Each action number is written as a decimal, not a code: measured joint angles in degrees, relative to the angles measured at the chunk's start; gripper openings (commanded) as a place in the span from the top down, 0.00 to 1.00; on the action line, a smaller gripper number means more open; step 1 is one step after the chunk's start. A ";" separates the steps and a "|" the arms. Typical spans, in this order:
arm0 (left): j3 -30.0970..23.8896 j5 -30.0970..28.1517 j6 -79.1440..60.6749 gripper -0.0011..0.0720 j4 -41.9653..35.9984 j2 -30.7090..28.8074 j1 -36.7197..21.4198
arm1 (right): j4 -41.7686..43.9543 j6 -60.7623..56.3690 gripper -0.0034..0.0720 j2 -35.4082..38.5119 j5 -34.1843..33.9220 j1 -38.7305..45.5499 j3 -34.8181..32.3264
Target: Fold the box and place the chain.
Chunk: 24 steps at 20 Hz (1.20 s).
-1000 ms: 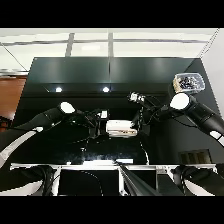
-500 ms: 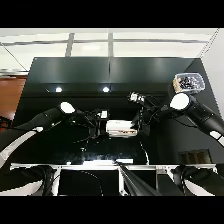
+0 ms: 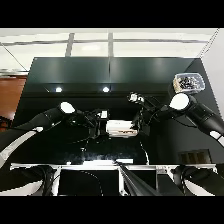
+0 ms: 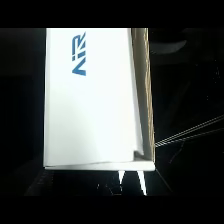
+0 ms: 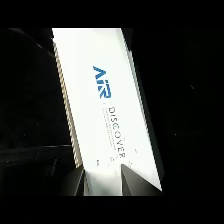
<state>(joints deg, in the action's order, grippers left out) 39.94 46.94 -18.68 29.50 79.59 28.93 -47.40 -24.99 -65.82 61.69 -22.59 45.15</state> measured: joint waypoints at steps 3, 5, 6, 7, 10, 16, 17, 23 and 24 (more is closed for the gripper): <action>0.00 0.02 0.00 0.32 0.00 0.00 0.00 | 0.00 0.11 0.63 0.00 -0.04 -0.04 -0.57; 0.00 0.02 0.00 0.32 0.00 0.00 0.00 | 0.02 0.09 0.63 0.00 -0.07 -0.04 -0.85; 0.00 0.02 0.00 0.32 0.00 0.00 0.00 | 0.00 0.07 0.63 0.00 -0.09 -0.04 -0.90; 0.00 0.02 0.02 0.32 0.00 0.00 0.00 | 0.02 0.04 0.63 0.00 -0.17 -0.04 -0.98; 0.00 0.02 0.00 0.32 0.00 0.00 0.00 | 0.02 -0.02 0.63 0.00 -0.28 -0.04 -1.09; 0.00 0.02 0.00 0.32 0.00 0.00 0.00 | -0.07 -0.11 0.56 -0.02 -0.37 -0.04 -1.33; 0.00 0.02 0.00 0.32 0.00 0.00 0.00 | -0.02 -0.11 0.56 -0.02 -0.50 -0.04 -1.60; 0.00 0.11 -0.02 0.32 0.02 0.00 0.00 | 0.09 -0.13 0.56 -0.02 -1.36 -0.04 -2.99; 0.00 0.11 -0.02 0.32 0.02 0.00 0.00 | 0.26 -0.13 0.56 0.02 -1.38 -0.04 -2.99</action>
